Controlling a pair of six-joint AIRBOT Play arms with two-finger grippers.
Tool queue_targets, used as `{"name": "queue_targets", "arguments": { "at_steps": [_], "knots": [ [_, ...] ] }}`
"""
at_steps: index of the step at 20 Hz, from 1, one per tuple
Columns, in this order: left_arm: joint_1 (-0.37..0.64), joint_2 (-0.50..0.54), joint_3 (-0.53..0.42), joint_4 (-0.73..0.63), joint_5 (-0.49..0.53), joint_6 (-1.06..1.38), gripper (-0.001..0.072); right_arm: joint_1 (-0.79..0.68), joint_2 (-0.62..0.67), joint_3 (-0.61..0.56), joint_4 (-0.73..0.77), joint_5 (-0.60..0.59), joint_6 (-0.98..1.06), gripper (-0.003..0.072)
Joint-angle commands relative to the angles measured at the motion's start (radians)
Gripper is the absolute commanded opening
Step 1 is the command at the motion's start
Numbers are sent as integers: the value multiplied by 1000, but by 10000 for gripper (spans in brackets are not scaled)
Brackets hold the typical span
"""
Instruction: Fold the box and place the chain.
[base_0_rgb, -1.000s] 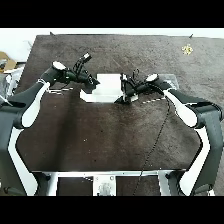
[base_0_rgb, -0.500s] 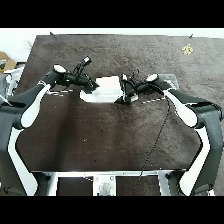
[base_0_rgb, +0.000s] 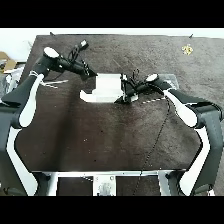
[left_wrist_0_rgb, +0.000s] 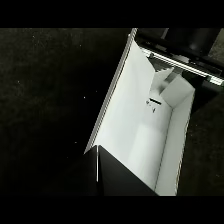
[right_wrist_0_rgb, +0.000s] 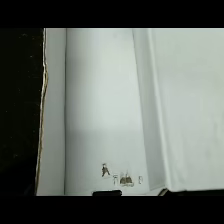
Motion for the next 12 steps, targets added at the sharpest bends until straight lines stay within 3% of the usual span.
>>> {"name": "queue_targets", "arguments": {
  "at_steps": [1, 3, 5, 6, 9, 12],
  "knots": [
    [27, 0, 89, 50, -146, -41, 10, 1, 0, 0, 1, 0, 2, 445],
    [26, 0, 74, 147, -216, -29, 26, 1, 0, 0, 1, 0, 2, 445],
    [24, 0, 4, 183, -233, 82, 533, 1, 0, 0, 1, 0, 2, 445],
    [24, 0, -39, 182, -234, 164, 616, 1, 0, 0, 1, 0, 2, 445],
    [24, -1, -121, 185, -219, 280, 616, 0, 0, 0, 1, 0, 2, 445],
    [18, -1, -198, 187, -124, 356, 616, 0, 0, 0, 1, 0, 2, 445]
  ]
}}
